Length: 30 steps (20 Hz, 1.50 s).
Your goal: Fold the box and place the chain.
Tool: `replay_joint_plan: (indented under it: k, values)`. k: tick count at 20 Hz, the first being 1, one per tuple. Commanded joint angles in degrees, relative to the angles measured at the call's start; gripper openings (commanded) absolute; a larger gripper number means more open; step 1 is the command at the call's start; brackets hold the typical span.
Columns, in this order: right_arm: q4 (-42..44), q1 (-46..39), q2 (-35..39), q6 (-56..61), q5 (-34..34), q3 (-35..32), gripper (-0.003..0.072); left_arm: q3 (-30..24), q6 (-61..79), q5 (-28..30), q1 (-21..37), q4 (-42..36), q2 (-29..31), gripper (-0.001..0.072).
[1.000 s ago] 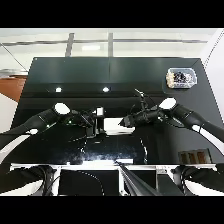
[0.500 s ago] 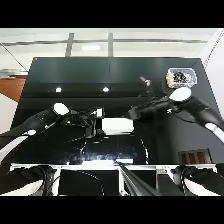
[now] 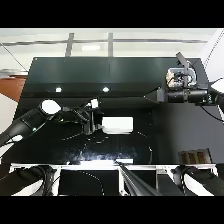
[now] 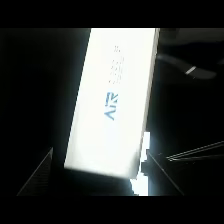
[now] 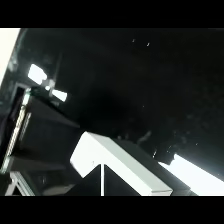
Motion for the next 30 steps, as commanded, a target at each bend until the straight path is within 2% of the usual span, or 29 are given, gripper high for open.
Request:
replay_joint_plan:
  k: [1,5,8,30]
  values:
    - [-0.02,-1.27,0.37,0.00,0.26,0.09,0.0028,3.54,-2.99,0.33,-2.78,0.76,-1.05,0.0707]
    - [-0.74,-1.27,0.37,0.02,0.26,0.07,0.0028,8.76,-4.17,0.26,-5.95,0.74,-8.02,0.0706]
    - [-1.29,-1.27,0.37,0.02,0.48,0.07,0.0028,9.90,-4.02,1.40,-7.87,0.74,-11.15,0.0707]
    - [-1.33,-1.27,0.35,0.02,0.04,0.07,0.0028,9.90,-4.04,2.01,-9.18,0.07,-15.10,0.0706]
